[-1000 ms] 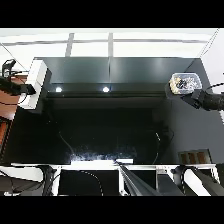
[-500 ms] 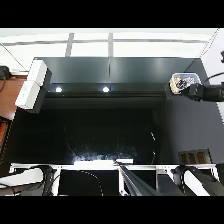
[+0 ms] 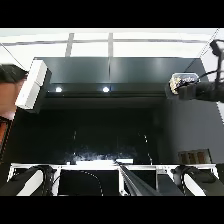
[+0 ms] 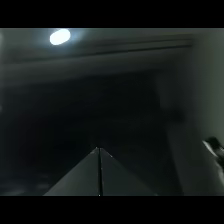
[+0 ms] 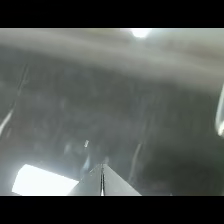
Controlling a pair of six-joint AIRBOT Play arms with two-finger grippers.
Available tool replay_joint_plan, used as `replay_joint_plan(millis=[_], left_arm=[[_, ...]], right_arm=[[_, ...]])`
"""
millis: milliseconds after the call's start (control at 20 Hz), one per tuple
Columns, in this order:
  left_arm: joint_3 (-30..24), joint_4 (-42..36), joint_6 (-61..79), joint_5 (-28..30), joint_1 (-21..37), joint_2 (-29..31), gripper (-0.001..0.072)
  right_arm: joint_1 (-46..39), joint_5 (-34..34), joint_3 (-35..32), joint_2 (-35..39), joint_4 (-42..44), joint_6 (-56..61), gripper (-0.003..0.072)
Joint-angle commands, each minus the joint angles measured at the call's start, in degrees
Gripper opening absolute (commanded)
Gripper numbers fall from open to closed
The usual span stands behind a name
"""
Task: Fold the box and place the chain.
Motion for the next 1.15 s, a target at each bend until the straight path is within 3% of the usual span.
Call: replay_joint_plan(millis=[0, 100, 200, 1100], left_arm=[[-22.82, -1.33, 5.49, 14.64, -8.90, 13.55, 0.0027], [-31.76, -3.15, 4.90, 21.53, -11.04, 17.68, 0.0027], [-34.34, -3.23, 4.92, 23.17, -11.39, 19.41, 0.0027], [-34.40, -3.23, 4.92, 23.23, -11.28, 19.67, 0.0027]], right_arm=[[5.70, -22.95, -15.26, 4.44, -2.69, -4.70, 0.0011], [5.73, -27.63, -21.57, 4.33, -2.58, -4.70, 0.0014], [5.66, -26.77, -22.36, 4.35, -2.64, -4.72, 0.0016], [5.66, -26.62, -22.36, 4.35, -2.60, -4.72, 0.0015]])
